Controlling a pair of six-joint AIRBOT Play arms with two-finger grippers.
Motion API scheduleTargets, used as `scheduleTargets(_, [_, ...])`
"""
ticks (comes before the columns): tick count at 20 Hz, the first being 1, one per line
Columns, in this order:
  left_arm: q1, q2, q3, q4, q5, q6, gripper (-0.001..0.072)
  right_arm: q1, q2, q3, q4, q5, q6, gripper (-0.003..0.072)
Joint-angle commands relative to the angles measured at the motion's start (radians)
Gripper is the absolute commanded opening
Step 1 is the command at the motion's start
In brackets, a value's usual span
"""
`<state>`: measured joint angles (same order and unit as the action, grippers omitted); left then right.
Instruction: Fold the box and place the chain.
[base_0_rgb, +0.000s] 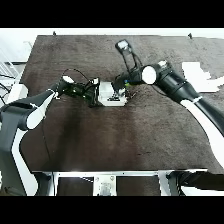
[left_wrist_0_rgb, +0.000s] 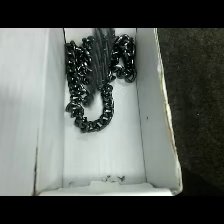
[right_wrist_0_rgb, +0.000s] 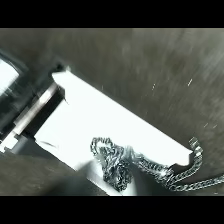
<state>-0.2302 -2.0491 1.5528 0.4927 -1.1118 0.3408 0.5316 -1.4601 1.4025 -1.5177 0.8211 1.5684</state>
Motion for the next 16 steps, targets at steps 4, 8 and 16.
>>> scheduleTargets(4, [0.0,0.0,0.0,0.0,0.0,0.0,0.0651,-0.078,-0.019,-0.063,-0.125,-0.012,-0.061,0.0558])
scheduleTargets(8, [0.0,0.0,0.0,0.0,0.0,0.0,0.0651,-0.24,0.015,-0.077,0.016,0.013,-0.372,0.0558])
scheduleTargets(16, [0.0,0.0,0.0,0.0,0.0,-0.001,0.0651,-0.441,-0.168,-0.1,0.605,0.133,-1.364,0.0558])
